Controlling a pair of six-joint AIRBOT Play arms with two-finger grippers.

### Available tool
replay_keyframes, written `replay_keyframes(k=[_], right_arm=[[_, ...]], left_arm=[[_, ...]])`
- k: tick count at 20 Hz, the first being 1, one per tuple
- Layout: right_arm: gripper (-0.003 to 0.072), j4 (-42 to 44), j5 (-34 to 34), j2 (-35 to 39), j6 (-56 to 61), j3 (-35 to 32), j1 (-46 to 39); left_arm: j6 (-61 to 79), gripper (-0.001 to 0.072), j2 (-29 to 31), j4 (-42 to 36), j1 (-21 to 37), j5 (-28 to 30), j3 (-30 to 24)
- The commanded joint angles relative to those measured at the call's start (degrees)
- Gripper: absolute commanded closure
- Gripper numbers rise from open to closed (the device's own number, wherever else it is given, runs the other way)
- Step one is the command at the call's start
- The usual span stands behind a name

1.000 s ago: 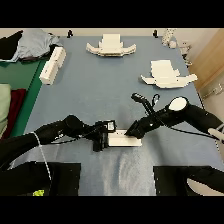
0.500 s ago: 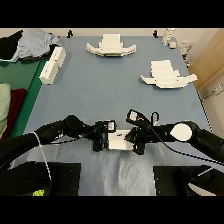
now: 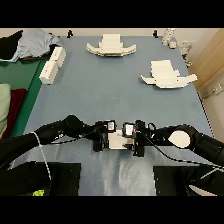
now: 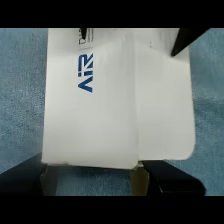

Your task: Fold the box.

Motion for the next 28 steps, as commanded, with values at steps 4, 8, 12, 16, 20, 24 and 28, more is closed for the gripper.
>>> replay_keyframes(k=[4,8,12,16,20,24,28], right_arm=[[0.0157,0.9,-2.7,-2.5,-10.0,0.0,0.3],[0.0158,2.7,-4.2,-3.8,-15.1,0.0,0.3],[0.0159,2.6,-5.4,-4.5,-16.2,0.0,0.3],[0.0169,2.8,-5.4,-4.6,-17.0,0.0,0.3],[0.0169,2.8,-5.4,-2.6,-17.0,0.0,0.3],[0.0169,2.7,-6.4,-1.5,-17.0,0.0,0.3],[0.0169,2.7,-7.2,-1.2,-17.0,0.0,0.3]], left_arm=[[0.0,0.0106,0.0,0.0,0.0,0.0,0.0],[0.0,0.0105,0.0,0.0,0.0,0.0,0.0],[0.0,0.0106,0.0,0.0,0.0,0.0,0.0],[0.0,0.0106,0.0,0.0,0.0,0.0,0.0],[0.0,0.0106,0.0,0.0,0.0,0.0,0.0],[0.0,0.0105,0.0,0.0,0.0,0.0,0.0],[0.0,0.0106,0.0,0.0,0.0,0.0,0.0]])
